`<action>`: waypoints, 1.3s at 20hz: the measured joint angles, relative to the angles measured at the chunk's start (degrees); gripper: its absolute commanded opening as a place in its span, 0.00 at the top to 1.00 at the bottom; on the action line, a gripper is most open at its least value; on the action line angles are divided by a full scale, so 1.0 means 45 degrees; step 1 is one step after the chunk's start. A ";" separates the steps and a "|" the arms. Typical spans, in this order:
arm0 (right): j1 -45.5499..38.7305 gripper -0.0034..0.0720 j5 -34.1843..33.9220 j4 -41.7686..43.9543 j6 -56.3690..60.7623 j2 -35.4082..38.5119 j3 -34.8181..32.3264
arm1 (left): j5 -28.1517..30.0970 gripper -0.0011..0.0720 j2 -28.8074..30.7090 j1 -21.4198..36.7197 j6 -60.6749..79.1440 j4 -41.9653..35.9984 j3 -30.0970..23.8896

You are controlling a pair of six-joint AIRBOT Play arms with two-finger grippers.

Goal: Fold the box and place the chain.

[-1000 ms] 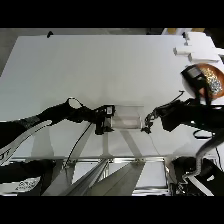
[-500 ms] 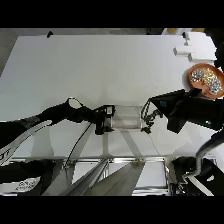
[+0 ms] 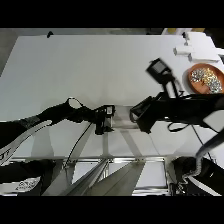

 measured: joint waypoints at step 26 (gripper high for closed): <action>-0.2200 0.85 0.3143 -0.2735 -0.3934 -0.0505 -0.1433 | 0.0005 0.94 0.0000 0.0000 0.0000 0.0000 0.0000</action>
